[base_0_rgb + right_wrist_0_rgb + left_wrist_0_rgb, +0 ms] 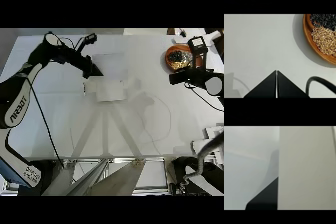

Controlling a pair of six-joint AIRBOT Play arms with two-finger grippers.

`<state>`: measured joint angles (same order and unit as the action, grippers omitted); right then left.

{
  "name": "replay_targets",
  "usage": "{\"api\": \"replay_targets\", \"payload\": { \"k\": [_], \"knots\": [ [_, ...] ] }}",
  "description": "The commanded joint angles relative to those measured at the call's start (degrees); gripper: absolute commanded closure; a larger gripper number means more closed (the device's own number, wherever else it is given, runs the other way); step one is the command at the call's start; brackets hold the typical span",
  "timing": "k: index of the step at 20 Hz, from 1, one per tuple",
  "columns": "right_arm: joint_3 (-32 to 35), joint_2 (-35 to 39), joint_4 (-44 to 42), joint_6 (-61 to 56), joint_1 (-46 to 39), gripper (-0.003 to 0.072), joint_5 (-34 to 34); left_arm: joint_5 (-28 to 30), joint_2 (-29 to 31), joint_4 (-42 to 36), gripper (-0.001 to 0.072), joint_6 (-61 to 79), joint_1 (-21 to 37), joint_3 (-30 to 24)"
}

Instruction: Fold the box and place the chain.

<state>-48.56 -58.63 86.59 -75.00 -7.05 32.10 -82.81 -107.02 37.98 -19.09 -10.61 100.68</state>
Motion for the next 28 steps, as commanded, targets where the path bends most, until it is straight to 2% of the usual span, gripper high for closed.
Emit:
{"api": "replay_targets", "payload": {
  "k": [1,5,8,10,14,16,19,22,24,28],
  "knots": [
    [-0.02,0.04,-0.02,-0.02,-0.04,0.0676,-0.02,-3.63,5.75,0.02,0.0703,-0.63,1.49,0.02],
    [0.00,0.04,-0.02,-0.02,-0.04,0.0676,-0.02,-4.17,9.22,0.15,0.0702,-0.66,0.98,-0.46],
    [-0.02,0.04,-0.02,-0.02,-0.04,0.0676,-0.02,-2.93,10.73,0.13,0.0697,-0.24,-1.51,-4.24],
    [0.00,0.04,-0.02,-0.02,-0.04,0.0676,-0.02,0.42,12.37,0.17,0.0697,3.21,-2.03,-9.90],
    [0.00,0.04,-0.02,-0.02,-0.04,0.0676,-0.02,15.21,17.33,-0.68,0.0700,16.02,-1.01,-26.27],
    [-0.02,0.04,-0.02,-0.02,-0.04,0.0676,-0.02,15.91,16.50,-1.92,0.0701,20.59,-0.24,-30.75],
    [0.00,0.04,-0.02,-0.02,-0.04,0.0676,-0.02,14.62,12.92,-3.08,0.0702,21.31,-0.20,-32.11],
    [-0.02,0.04,-0.02,-0.02,-0.04,0.0676,-0.02,13.35,9.27,-6.29,0.0702,30.73,-0.20,-32.11],
    [0.00,0.04,-0.02,-0.02,-0.04,0.0676,-0.02,12.74,7.93,-6.47,0.0702,36.65,-0.20,-32.11],
    [0.00,0.04,-0.02,-0.02,-0.04,0.0676,-0.02,12.72,6.43,-7.93,0.0702,39.23,-0.31,-32.11]
  ]
}}
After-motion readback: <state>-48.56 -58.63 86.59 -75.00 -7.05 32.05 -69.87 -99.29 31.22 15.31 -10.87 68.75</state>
